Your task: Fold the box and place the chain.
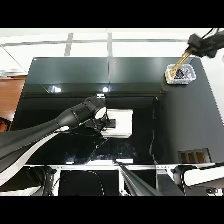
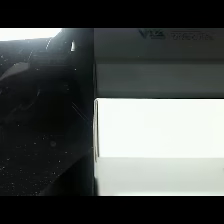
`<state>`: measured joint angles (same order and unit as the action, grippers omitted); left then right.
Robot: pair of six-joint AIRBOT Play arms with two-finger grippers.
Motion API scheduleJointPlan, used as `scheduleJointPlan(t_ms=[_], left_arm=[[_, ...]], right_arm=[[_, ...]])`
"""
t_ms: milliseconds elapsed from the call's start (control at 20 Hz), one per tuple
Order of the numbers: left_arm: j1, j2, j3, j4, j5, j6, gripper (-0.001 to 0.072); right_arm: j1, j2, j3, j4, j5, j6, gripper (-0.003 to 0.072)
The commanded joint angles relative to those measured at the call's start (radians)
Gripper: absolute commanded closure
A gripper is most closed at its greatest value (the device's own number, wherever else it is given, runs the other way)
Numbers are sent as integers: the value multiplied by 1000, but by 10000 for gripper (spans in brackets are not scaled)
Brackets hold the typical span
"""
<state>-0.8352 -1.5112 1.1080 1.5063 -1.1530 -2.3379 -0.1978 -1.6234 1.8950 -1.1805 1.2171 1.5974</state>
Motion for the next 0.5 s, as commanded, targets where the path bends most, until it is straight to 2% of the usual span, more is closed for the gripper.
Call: scheduleJointPlan(t_ms=[0,250,450], left_arm=[[0,1,0,1,0,0,683],[0,1,0,0,0,0,683],[0,1,0,0,0,0,683]], right_arm=[[16,213,-40,3,85,-108,674],[66,536,-245,56,104,-159,673],[138,722,-329,101,161,-163,674]])
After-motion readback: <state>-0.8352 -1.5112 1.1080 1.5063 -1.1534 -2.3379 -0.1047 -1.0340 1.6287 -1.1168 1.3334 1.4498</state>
